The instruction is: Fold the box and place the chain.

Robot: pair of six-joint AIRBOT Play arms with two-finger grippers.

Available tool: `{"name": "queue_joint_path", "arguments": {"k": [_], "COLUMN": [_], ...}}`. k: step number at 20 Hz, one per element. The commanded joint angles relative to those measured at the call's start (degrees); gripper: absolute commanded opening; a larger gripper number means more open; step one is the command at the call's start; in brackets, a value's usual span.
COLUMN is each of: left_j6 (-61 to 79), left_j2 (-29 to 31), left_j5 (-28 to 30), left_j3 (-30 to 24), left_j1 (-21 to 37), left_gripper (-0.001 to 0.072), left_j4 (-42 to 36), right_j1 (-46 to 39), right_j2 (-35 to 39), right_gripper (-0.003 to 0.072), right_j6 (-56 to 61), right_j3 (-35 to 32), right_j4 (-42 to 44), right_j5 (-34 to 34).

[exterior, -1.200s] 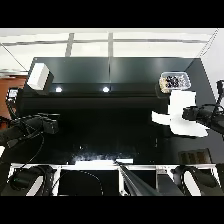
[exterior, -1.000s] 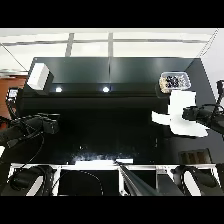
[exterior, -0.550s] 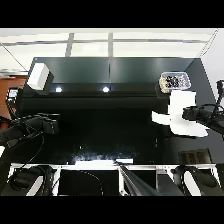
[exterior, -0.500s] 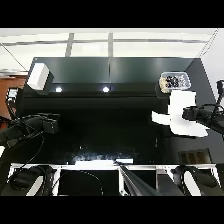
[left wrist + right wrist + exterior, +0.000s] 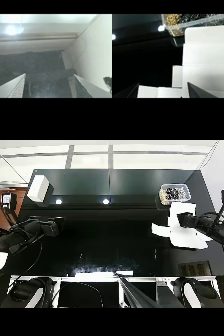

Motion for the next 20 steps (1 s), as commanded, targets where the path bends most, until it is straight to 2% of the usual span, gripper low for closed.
{"name": "queue_joint_path", "arguments": {"k": [1,3,6,7,9,11,12,13,14,18,20], "left_j6": [0.0,0.0,0.0,0.0,0.0,0.0,0.0,0.0,0.0,0.0,0.0], "left_j2": [-4.4,-7.1,-10.1,-10.5,-11.0,-11.0,-11.0,-11.0,-11.0,-11.0,-11.0], "left_j5": [2.9,2.9,2.4,2.1,2.0,2.1,2.1,2.1,2.1,2.1,2.1], "left_j3": [-0.1,-0.1,-0.1,-0.1,-0.1,-0.1,-0.1,-0.1,-0.1,-0.1,-0.1], "left_j1": [0.0,0.0,0.0,0.0,0.0,0.0,0.0,0.0,0.0,0.0,0.0], "left_gripper": [0.0710,0.0710,0.0710,0.0710,0.0710,0.0710,0.0710,0.0709,0.0709,0.0709,0.0709], "left_j4": [-2.9,-6.2,-7.8,-7.9,-7.9,-7.9,-7.9,-7.9,-7.9,-8.2,-8.3], "right_j1": [0.0,-0.2,-6.2,-9.9,-17.7,-24.8,-27.4,-29.3,-30.6,-31.5,-31.5], "right_j2": [-3.7,-7.4,-16.1,-19.7,-26.7,-32.6,-35.0,-37.5,-39.5,-44.7,-47.1], "right_gripper": [0.0720,0.0720,0.0720,0.0720,0.0720,0.0720,0.0610,0.0554,0.0554,0.0554,0.0554], "right_j6": [2.0,4.5,25.7,30.0,30.5,27.5,18.9,8.1,2.5,-7.5,-10.5], "right_j3": [0.9,4.2,13.6,17.3,24.2,29.6,31.2,32.2,32.6,32.6,32.6], "right_j4": [-3.5,-8.0,-29.7,-35.3,-39.1,-39.0,-36.0,-31.2,-28.5,-17.7,-15.1], "right_j5": [-1.0,-1.6,-1.5,0.6,7.6,15.6,19.2,23.7,26.9,27.5,29.0]}}
